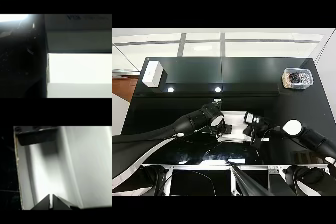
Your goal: Fold the box and place the chain.
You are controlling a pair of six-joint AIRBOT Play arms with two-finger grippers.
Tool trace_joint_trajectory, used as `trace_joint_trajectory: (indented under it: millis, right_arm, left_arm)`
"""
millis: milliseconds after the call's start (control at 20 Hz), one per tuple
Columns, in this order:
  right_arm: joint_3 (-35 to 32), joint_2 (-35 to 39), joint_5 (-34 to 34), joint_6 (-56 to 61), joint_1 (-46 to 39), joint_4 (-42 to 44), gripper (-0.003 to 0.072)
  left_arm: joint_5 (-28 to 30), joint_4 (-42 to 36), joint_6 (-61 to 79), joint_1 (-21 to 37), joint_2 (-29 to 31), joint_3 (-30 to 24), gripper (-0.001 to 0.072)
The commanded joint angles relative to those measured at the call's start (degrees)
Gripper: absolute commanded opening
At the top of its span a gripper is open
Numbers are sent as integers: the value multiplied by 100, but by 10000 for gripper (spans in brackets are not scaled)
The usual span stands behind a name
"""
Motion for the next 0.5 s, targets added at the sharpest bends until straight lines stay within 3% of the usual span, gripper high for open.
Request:
trace_joint_trajectory:
  millis: [0,200,350,450]
  right_arm:
    - [363,339,702,2448,-525,-977,49]
    - [728,732,1690,4933,-2033,-1495,48]
    - [472,691,1663,6518,-3250,-1672,48]
    - [173,570,1744,6684,-3692,-1633,48]
  left_arm:
    - [-15,15,22,0,2,4,31]
    - [-24,13,22,0,2,4,31]
    - [-17,15,20,0,2,4,31]
    - [-28,13,22,-2,2,4,31]
